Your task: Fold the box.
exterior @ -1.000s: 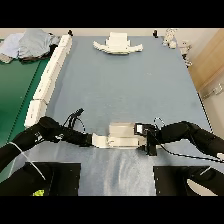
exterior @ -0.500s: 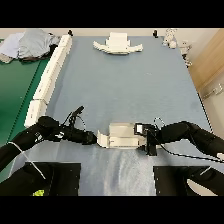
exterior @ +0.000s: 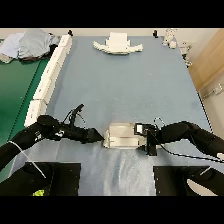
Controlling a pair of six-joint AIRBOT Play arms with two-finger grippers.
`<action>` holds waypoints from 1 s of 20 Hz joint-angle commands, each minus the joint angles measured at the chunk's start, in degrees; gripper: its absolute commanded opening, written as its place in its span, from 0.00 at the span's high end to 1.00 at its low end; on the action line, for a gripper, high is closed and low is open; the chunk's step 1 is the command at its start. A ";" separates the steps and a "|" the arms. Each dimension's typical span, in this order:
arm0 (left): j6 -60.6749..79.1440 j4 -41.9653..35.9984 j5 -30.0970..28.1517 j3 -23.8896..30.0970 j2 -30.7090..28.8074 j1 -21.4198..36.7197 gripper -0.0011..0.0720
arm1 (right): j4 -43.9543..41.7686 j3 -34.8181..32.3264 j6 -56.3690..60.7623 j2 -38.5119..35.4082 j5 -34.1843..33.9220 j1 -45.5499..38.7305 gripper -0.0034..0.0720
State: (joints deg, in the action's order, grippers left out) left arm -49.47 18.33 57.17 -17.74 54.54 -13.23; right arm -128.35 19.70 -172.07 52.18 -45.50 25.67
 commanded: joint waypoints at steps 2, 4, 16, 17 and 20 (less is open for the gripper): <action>0.28 -5.75 0.72 0.02 0.02 -0.02 0.34 | 0.00 -0.02 0.02 0.00 0.00 0.00 0.28; 0.59 -5.38 1.25 0.00 0.02 -0.72 0.34 | 0.00 -0.02 0.02 0.00 0.00 0.00 0.28; -49.86 37.18 -16.35 -13.90 0.04 -28.26 0.47 | 0.00 -0.02 0.02 0.00 0.00 0.00 0.28; -53.31 39.67 -16.17 -15.15 0.04 -29.40 0.47 | 0.00 -0.02 0.02 0.00 0.00 0.00 0.28; -60.04 43.34 -14.91 -17.99 1.09 -31.91 0.47 | 0.00 -0.02 0.02 0.00 0.00 0.00 0.28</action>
